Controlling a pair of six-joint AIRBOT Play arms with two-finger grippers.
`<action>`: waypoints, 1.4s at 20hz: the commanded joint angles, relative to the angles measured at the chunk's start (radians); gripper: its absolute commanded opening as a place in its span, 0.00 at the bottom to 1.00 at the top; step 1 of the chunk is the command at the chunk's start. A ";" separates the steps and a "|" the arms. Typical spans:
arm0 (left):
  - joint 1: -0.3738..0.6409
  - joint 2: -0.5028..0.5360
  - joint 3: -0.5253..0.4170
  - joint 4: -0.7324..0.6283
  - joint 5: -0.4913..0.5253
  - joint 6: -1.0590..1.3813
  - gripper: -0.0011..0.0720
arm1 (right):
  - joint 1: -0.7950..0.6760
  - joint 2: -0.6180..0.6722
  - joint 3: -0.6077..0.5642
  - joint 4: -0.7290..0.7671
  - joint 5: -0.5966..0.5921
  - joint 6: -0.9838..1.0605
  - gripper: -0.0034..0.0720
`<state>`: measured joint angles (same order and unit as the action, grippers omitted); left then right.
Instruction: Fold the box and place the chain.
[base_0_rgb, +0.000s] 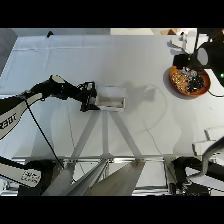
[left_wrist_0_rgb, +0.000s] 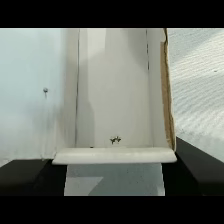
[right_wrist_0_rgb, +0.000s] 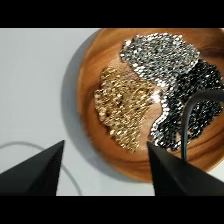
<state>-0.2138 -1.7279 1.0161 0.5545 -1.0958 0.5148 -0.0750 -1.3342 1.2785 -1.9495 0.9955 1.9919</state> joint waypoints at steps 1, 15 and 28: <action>0.000 0.000 0.000 0.000 0.000 0.000 0.46 | -0.106 -0.089 0.000 0.020 -0.094 -0.092 0.85; 0.000 0.000 0.000 0.000 0.000 0.000 0.46 | -0.285 -0.408 0.087 0.368 -0.124 -0.170 0.81; 0.000 0.000 0.000 0.000 0.000 0.000 0.46 | -0.283 -0.404 0.087 0.382 -0.019 -0.333 0.06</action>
<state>-0.2138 -1.7279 1.0161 0.5545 -1.0958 0.5152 -0.3592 -1.7451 1.3659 -1.5734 0.9230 1.7390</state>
